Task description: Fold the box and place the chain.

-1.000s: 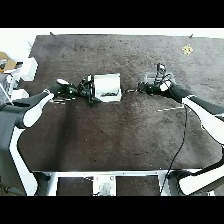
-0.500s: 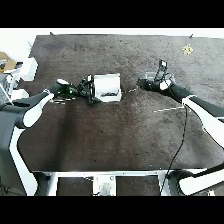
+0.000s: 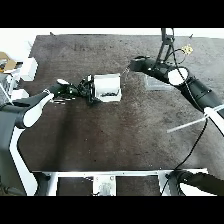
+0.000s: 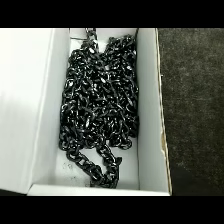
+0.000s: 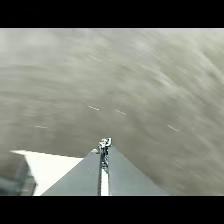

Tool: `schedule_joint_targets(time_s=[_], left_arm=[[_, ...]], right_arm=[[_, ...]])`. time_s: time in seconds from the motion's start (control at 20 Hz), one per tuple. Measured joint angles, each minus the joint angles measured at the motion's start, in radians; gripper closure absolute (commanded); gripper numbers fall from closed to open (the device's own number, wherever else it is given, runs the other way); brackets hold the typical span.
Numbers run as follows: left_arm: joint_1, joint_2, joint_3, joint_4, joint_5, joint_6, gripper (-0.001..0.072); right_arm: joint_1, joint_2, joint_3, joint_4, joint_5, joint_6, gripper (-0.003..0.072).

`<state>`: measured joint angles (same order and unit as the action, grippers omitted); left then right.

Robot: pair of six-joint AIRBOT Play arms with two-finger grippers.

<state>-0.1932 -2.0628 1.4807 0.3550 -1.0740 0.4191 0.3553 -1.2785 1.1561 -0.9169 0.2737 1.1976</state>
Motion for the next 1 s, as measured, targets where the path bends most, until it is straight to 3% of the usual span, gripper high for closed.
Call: schedule_joint_targets(time_s=[0.35, 0.4, 0.45, 0.55, 0.7, 0.85, 1.0], left_arm=[[0.000, 0.000, 0.000, 0.000, 0.000, 0.000, 0.0362], [0.000, 0.000, 0.000, 0.000, 0.000, 0.000, 0.0362], [0.000, 0.000, 0.000, 0.000, 0.000, 0.000, 0.0362], [0.000, 0.000, 0.000, 0.000, 0.000, 0.000, 0.0362], [0.000, 0.000, 0.000, 0.000, 0.000, 0.000, 0.0362], [0.000, 0.000, 0.000, 0.000, 0.000, 0.000, 0.0362], [0.000, 0.000, 0.000, 0.000, 0.000, 0.000, 0.0362]], right_arm=[[0.151, -0.113, 0.000, -0.015, -0.047, -0.025, 0.0669], [0.157, -0.140, 0.000, -0.018, -0.041, -0.025, 0.0465], [0.163, -0.165, 0.000, -0.026, -0.029, -0.026, 0.0413], [0.169, -0.197, 0.002, -0.070, 0.003, -0.029, 0.0487], [0.136, -0.216, 0.059, -0.155, 0.092, -0.054, 0.0487], [0.041, -0.266, 0.212, -0.146, 0.285, -0.207, 0.0487], [-0.091, -0.377, 0.418, -0.001, 0.495, -0.391, 0.0489]])
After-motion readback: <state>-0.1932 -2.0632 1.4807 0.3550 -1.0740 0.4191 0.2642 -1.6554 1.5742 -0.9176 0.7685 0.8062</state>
